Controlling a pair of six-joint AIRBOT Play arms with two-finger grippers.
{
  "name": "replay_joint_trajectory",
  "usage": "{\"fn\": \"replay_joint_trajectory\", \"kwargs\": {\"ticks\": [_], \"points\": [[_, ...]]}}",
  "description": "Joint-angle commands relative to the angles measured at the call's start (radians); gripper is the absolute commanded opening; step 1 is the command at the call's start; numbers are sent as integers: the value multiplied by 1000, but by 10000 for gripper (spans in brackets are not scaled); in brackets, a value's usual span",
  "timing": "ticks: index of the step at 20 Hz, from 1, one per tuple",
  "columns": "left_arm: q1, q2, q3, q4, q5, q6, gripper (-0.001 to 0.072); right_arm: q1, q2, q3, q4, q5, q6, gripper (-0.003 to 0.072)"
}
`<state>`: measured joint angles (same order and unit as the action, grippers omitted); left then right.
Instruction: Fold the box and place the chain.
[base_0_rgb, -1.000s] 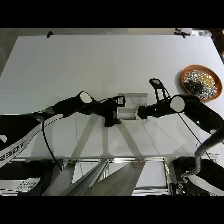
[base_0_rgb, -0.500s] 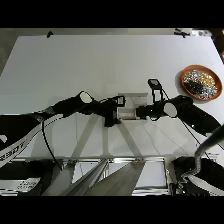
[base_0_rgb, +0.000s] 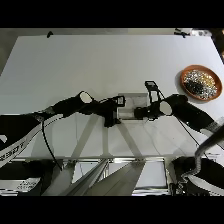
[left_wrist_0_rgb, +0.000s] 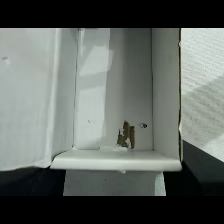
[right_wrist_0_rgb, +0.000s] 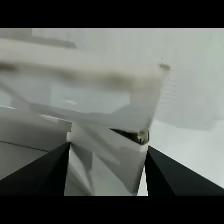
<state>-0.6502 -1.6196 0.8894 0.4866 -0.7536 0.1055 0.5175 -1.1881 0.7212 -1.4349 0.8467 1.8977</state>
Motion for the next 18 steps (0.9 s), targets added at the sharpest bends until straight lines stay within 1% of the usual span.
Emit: {"fn": "replay_joint_trajectory", "kwargs": {"ticks": [1, 4, 7, 8, 9, 10, 11, 13, 14, 15, 17, 18], "points": [[0, 1, 0, 0, 2, 1, 272, 1, -9, 53, -6, 50, -72, 500], [0, 0, 0, 0, 1, 1, 272, 1, -64, 84, -12, 135, -74, 500], [0, 0, 0, 0, 1, 1, 272, 9, -122, 107, -16, 152, -74, 491], [0, 0, 0, 0, 1, 1, 272, 13, -126, 110, -24, 143, -74, 448], [0, 0, 0, 0, 1, 1, 272, 13, -127, 112, -25, 133, -74, 432], [0, 0, 0, 0, 1, 1, 272, 13, -129, 112, -35, 133, -73, 394], [0, 0, 0, 0, 1, 1, 272, 13, -133, 112, -51, 142, -73, 391], [0, 1, 0, 0, 1, 1, 272, 13, -154, 112, -62, 169, -73, 298], [0, 0, 0, 0, 2, 1, 272, 13, -167, 112, -62, 177, -69, 263], [0, 0, 0, 0, 1, 1, 272, 13, -177, 112, -60, 186, -69, 249], [0, 0, 0, 0, 1, 1, 272, 13, -180, 112, -60, 187, -69, 55], [0, 0, 0, 0, 1, 1, 272, 13, -180, 112, -61, 187, -70, 8]]}}
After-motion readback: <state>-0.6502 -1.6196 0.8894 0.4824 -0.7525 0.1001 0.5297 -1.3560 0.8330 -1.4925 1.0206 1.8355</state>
